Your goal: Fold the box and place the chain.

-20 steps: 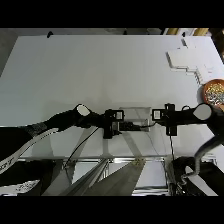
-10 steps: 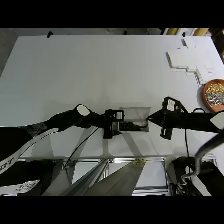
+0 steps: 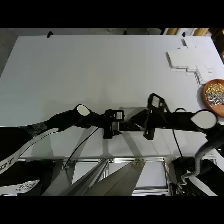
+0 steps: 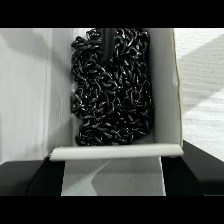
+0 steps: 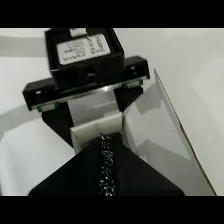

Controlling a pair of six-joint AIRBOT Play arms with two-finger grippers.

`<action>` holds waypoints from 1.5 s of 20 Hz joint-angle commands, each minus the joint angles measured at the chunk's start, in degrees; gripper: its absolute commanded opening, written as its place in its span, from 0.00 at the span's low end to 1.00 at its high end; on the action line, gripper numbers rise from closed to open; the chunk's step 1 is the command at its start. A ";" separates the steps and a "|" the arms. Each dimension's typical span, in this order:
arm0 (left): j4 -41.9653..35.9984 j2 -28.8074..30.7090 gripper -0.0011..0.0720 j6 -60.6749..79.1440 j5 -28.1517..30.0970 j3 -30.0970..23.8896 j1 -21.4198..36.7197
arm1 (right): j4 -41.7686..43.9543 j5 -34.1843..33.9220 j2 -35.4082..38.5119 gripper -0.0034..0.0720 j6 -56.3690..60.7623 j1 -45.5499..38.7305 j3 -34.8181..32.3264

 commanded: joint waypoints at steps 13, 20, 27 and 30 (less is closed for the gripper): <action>0.02 0.02 0.36 0.00 0.02 0.04 0.00 | -29.20 2.75 -9.42 0.07 13.20 1.77 24.13; 0.02 0.02 0.36 0.00 0.02 0.02 0.00 | -29.44 8.55 -19.30 0.07 15.15 -2.01 23.91; 0.02 0.02 0.36 0.00 0.02 0.02 0.00 | -29.46 14.32 -19.21 0.07 12.31 3.06 20.09; 0.02 0.02 0.36 0.00 0.00 0.02 0.00 | -29.44 16.33 -18.95 0.07 12.31 4.90 19.65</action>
